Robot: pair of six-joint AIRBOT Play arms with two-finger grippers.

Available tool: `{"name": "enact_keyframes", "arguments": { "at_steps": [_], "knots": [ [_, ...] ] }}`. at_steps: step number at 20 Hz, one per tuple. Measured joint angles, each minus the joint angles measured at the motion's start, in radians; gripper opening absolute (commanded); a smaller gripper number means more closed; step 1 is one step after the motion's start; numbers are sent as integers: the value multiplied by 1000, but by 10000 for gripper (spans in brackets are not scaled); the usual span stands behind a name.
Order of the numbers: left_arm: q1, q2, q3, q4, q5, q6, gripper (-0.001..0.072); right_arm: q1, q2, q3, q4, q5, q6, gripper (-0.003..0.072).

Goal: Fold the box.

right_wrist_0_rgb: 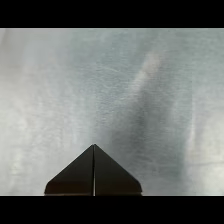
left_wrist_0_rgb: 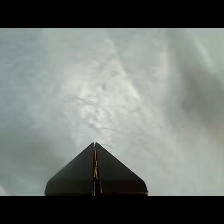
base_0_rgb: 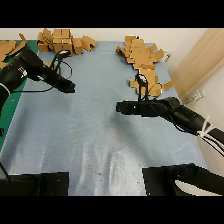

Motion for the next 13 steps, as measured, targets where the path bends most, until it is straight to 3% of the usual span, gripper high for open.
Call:
{"name": "enact_keyframes", "arguments": {
  "at_steps": [5, 13],
  "knots": [
    [-96, 89, -120, -14, 15, -47, 13, 5, -104, 75, -29, -81, -31, 4],
    [-127, 113, -153, -19, -20, -75, 13, 6, -132, 93, -16, -120, -40, 5]
  ]
}}
